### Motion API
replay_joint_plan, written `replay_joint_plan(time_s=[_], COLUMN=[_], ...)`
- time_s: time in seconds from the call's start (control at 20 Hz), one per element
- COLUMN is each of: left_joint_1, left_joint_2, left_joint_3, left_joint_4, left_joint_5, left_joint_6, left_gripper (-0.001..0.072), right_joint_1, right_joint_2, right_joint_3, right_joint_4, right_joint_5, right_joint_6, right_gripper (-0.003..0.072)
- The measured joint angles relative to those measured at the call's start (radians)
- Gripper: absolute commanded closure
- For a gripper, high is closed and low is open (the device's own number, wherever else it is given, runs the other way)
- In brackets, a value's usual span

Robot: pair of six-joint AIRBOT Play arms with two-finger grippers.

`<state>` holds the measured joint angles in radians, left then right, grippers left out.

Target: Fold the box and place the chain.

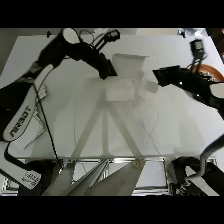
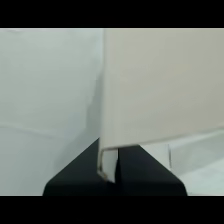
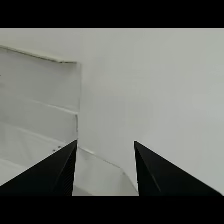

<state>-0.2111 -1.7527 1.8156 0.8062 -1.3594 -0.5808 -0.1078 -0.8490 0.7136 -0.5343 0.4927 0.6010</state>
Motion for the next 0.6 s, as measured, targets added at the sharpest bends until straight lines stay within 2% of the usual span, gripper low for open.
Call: replay_joint_plan(time_s=[0.15,0.25,0.35,0.5,0.6], left_joint_1=[0.023,0.034,0.042,0.047,0.046], left_joint_2=[0.15,0.235,0.303,0.362,0.375], left_joint_3=[0.0,-0.01,-0.058,-0.238,-0.383], left_joint_4=[0.0,-0.002,-0.002,-0.027,-0.079], left_joint_5=[-0.049,-0.09,-0.119,-0.108,-0.014], left_joint_6=[0.012,0.018,0.021,0.069,0.145], left_gripper=[0.0713,0.0713,0.0713,0.0712,0.0709], right_joint_1=[0.0,0.0,0.0,0.0,0.0], right_joint_2=[0.169,0.255,0.312,0.349,0.359], right_joint_3=[0.0,0.0,0.0,0.0,0.0], right_joint_4=[-0.094,-0.233,-0.405,-0.615,-0.697], right_joint_5=[0.0,0.004,0.029,0.108,0.162], right_joint_6=[0.061,0.169,0.303,0.457,0.511], right_gripper=[0.0291,0.029,0.029,0.029,0.0291])
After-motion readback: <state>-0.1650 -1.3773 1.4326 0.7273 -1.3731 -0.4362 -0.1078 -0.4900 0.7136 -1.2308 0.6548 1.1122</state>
